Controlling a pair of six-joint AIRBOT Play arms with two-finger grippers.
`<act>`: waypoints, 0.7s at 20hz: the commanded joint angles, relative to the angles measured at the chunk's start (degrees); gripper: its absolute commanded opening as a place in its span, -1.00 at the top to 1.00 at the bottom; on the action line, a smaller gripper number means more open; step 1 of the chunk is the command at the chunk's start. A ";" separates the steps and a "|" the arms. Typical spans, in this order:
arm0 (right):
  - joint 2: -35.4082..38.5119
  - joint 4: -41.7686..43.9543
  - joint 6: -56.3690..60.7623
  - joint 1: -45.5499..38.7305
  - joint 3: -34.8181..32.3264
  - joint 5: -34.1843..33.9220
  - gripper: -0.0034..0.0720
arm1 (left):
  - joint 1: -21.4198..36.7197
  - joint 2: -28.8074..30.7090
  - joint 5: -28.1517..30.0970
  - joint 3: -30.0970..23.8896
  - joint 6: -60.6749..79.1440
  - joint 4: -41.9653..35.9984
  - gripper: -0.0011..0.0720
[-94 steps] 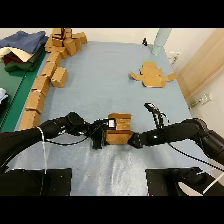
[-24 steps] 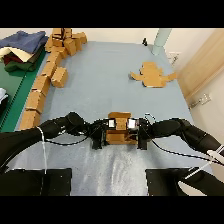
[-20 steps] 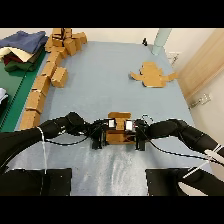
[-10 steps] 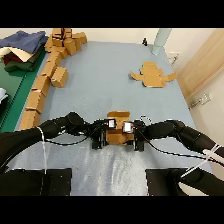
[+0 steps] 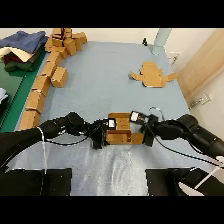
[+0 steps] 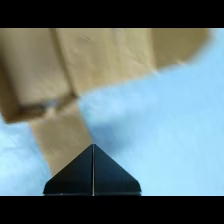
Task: Fold the box.
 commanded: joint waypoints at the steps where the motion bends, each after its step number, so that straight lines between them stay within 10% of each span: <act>1: 4.66 -23.93 34.80 -1.22 1.60 -7.74 0.90 | -0.04 -0.04 -0.02 0.02 0.09 0.11 -0.47; 11: -3.96 24.85 30.64 -11.23 -4.31 -5.57 0.90 | -0.04 -0.04 -0.02 0.02 0.09 0.11 -0.47; 14: -4.33 26.16 30.45 -9.86 -4.31 -2.03 0.90 | -0.04 -0.04 -0.02 0.02 0.09 0.11 -0.46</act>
